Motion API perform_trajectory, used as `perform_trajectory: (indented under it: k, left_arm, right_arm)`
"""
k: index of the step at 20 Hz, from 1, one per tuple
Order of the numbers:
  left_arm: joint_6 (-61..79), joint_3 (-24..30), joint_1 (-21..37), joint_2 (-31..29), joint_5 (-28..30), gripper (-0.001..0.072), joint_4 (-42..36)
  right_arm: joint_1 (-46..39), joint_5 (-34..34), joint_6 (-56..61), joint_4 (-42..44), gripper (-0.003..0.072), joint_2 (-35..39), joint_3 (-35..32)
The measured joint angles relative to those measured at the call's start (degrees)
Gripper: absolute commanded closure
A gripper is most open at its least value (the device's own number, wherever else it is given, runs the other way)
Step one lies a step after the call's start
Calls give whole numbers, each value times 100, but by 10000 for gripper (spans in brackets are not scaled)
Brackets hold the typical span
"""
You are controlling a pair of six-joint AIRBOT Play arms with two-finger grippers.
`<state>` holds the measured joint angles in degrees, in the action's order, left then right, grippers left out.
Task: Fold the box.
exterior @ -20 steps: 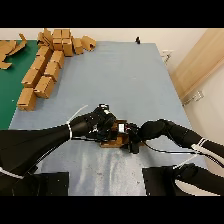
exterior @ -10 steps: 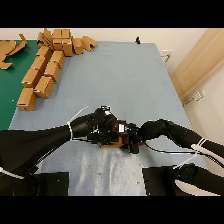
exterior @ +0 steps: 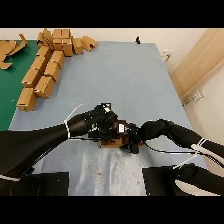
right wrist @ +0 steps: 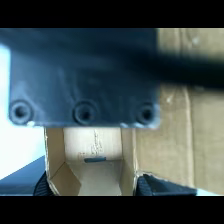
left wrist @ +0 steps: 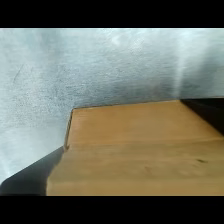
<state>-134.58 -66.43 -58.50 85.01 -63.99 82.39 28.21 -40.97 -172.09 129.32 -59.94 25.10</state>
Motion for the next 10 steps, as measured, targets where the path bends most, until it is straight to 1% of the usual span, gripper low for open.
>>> perform_trajectory:
  k: [2, 6, 10]
  left_arm:
    - [2, -90, 24, -4, -85, 207, 20]
    - [28, -216, 131, -63, -527, 207, 98]
    - [50, -260, 225, -299, -734, 207, 225]
  right_arm:
    - [0, 0, 2, -2, 195, 0, -2]
    - [0, 0, 2, -2, 195, 0, -2]
    - [0, 0, 2, -2, 195, 0, 0]
